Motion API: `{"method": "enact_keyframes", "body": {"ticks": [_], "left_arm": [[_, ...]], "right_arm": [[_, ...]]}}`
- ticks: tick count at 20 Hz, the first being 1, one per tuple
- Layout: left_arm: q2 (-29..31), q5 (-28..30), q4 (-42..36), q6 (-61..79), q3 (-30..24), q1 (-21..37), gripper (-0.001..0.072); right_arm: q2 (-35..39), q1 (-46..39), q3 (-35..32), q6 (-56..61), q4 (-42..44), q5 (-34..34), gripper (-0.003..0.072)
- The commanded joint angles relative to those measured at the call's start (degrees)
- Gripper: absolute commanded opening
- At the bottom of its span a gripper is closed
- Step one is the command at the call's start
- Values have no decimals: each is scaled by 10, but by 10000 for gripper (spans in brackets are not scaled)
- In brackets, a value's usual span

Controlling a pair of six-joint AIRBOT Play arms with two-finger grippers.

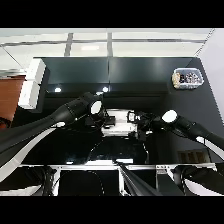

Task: Fold the box and place the chain.

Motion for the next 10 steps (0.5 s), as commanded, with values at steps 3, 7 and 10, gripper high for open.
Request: {"method": "enact_keyframes", "body": {"ticks": [3, 7, 10], "left_arm": [[-11, 2, 17, -30, 21, -4, 371], [-28, -15, 18, -36, 32, -8, 371], [-28, -14, 16, -42, 32, -12, 277]], "right_arm": [[0, 0, 0, 0, 0, 0, 3], [0, 0, 0, 0, 0, 0, 3], [0, 0, 0, 0, 0, 0, 3]]}}
